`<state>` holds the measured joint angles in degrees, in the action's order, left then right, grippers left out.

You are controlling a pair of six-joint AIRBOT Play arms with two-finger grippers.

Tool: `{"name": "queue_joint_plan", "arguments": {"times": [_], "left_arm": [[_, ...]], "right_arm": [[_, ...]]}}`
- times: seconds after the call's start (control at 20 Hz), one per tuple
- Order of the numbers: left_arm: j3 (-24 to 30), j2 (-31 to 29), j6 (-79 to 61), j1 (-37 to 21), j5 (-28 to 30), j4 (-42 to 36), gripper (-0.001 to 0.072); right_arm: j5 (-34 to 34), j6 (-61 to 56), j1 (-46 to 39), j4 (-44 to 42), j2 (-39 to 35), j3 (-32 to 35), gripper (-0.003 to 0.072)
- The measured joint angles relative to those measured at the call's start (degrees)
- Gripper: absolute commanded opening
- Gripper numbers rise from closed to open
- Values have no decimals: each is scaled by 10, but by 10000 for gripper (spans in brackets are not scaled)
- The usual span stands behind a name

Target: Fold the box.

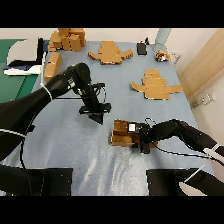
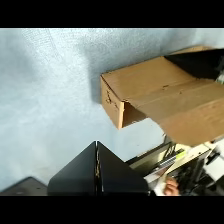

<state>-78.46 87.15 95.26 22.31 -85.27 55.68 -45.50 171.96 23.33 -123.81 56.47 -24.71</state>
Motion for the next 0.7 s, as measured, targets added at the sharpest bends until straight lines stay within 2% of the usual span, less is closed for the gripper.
{"name": "queue_joint_plan", "arguments": {"times": [0.1, 0.4, 0.55, 0.7], "left_arm": [[0, 0, -86, -18, 6, 4, 14], [24, -2, -350, -31, 82, 20, 12], [81, -18, -440, -27, 120, 22, 10], [163, -63, -523, 4, 186, 18, 14]], "right_arm": [[0, 0, 0, 0, 0, 0, 509], [0, 0, 0, 0, 0, 0, 509], [0, 0, 0, 0, 0, 0, 509], [0, 0, 0, 0, 0, 0, 509]]}}
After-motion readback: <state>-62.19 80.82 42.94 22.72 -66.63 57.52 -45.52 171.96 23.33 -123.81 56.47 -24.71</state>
